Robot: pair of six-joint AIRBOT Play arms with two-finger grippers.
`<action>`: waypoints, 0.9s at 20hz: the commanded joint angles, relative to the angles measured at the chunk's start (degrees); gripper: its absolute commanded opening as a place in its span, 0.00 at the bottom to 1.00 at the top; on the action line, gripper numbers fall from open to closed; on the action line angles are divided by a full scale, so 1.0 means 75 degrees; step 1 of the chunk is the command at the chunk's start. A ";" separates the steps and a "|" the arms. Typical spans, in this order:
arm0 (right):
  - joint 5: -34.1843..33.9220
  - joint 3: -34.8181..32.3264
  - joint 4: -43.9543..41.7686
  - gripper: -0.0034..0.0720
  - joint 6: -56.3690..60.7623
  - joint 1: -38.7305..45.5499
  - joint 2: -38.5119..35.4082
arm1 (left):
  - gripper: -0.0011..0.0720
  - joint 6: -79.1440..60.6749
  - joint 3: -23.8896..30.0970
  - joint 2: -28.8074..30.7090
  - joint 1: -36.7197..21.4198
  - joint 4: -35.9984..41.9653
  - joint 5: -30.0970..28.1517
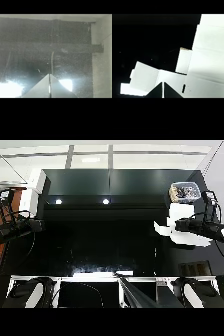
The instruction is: Fold the box and place the chain.
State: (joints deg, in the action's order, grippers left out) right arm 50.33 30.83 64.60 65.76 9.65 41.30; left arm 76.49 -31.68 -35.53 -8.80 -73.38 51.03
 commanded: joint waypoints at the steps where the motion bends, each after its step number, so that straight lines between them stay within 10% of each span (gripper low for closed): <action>1: 0.0003 -0.0003 -0.0003 0.09 0.0000 -0.0003 -0.0003 | 0.05 0.0000 0.0000 0.0009 0.0003 -0.0003 0.0000; 17: -0.0481 -0.0003 -0.0664 0.09 0.0003 -0.0003 -0.0003 | 0.05 0.0003 0.0000 0.0009 0.0006 0.0029 0.0000; 18: -0.0600 -0.0003 -0.0659 0.21 0.0015 -0.0003 -0.0003 | 0.05 0.0003 0.0000 0.0009 0.0006 0.0058 -0.0006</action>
State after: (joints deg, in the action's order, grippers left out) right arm 48.42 30.83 61.12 65.78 9.65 41.30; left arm 76.49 -31.70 -35.51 -8.80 -73.28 51.03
